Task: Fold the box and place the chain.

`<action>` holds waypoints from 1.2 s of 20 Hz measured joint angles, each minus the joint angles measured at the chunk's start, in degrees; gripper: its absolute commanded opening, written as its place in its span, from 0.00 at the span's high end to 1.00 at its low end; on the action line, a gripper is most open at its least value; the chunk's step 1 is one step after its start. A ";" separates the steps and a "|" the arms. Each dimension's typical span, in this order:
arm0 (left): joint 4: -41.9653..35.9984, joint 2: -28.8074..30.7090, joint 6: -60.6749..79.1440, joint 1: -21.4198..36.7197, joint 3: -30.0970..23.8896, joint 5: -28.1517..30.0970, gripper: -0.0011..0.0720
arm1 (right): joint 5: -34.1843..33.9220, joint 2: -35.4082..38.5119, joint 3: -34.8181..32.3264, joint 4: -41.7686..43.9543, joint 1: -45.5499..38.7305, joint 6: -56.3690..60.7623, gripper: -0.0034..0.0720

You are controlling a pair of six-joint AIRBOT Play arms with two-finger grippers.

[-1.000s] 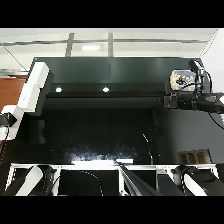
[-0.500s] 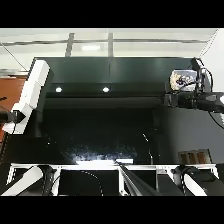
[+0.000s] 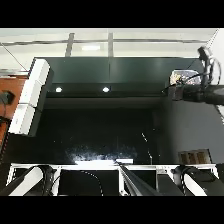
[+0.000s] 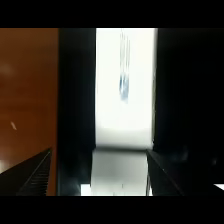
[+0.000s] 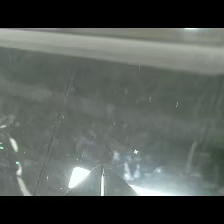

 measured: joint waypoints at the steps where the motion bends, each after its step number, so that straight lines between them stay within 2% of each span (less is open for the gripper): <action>1: -1.49 1.92 -0.63 -1.68 2.03 0.00 0.32 | 2.16 0.13 2.27 -1.38 -0.04 0.00 0.94; 2: -3.54 4.00 -1.55 -3.48 3.69 -0.42 0.78 | 4.02 0.57 4.09 -2.84 -0.09 0.02 0.94; 3: -5.88 5.86 -2.47 -5.14 4.79 -0.94 0.95 | 5.79 1.55 5.27 -4.85 -0.11 0.11 0.94; 5: -11.37 9.86 -3.89 -8.92 5.49 -3.54 0.95 | 4.92 5.35 4.26 -7.65 -0.09 0.39 0.94; 7: -15.65 14.32 -4.61 -13.51 2.86 -6.25 0.95 | -1.29 10.88 -1.70 -9.70 -0.04 0.50 0.94; 10: -18.80 23.15 -5.14 -19.98 -7.52 -6.54 0.94 | -13.38 16.96 -14.60 -11.67 -0.04 0.66 0.93; 13: -20.06 32.20 -5.35 -22.88 -18.27 -3.39 0.94 | -19.04 19.32 -22.08 -12.41 -0.04 0.68 0.93; 15: -20.24 36.85 -5.51 -23.52 -22.51 -0.55 0.94 | -20.33 20.02 -24.39 -12.61 -0.04 0.68 0.93; 18: -20.02 40.83 -5.53 -23.80 -25.46 1.84 0.94 | -21.20 20.48 -25.88 -12.81 -0.04 0.68 0.93; 24: -19.65 42.93 -5.55 -23.91 -26.93 3.45 0.94 | -21.77 20.72 -26.67 -12.90 -0.04 0.68 0.93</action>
